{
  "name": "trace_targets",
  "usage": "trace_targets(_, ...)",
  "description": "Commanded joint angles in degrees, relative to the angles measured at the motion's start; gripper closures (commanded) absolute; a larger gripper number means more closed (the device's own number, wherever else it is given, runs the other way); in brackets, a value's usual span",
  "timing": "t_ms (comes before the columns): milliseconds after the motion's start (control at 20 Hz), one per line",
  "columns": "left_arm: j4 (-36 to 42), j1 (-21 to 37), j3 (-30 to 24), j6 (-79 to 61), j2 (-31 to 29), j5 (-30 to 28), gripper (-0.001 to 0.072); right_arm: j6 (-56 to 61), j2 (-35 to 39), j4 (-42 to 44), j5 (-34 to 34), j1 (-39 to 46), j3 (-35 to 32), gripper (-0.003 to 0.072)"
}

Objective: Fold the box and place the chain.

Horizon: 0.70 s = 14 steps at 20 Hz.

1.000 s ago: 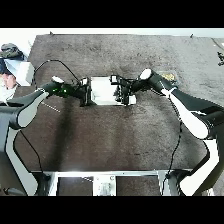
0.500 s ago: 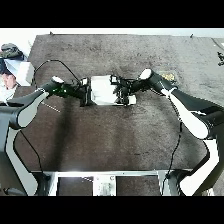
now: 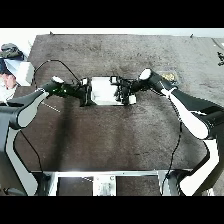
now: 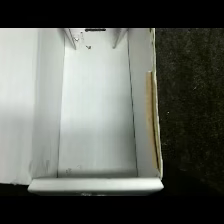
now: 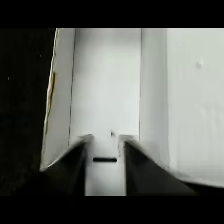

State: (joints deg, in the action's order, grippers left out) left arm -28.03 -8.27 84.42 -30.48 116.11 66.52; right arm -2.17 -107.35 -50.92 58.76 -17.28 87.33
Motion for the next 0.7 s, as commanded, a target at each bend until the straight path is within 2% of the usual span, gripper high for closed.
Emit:
trace_targets(0,0.0,0.0,0.0,0.0,0.0,0.0,0.0363,11.6,0.7,-6.6,0.5,0.5,0.0,0.0474)
trace_targets(200,0.0,0.0,0.0,0.0,0.0,0.0,0.0363,23.2,4.1,-11.3,1.9,2.1,0.0,0.0477)
trace_targets(250,0.0,0.0,0.0,0.0,0.0,0.0,0.0363,25.7,5.4,-11.3,2.1,2.7,0.0,0.0520)
trace_targets(300,0.0,0.0,0.0,0.0,0.0,0.0,0.0363,29.7,6.9,-11.3,2.0,3.5,0.0,0.0659)
trace_targets(550,0.0,0.0,0.0,0.0,0.0,0.0,0.0363,56.2,10.3,-11.2,3.5,10.1,0.0,0.0659)
trace_targets(650,0.0,0.0,0.0,0.0,0.0,0.0,0.0363,60.9,9.9,-10.1,6.4,13.4,-0.4,0.0659)
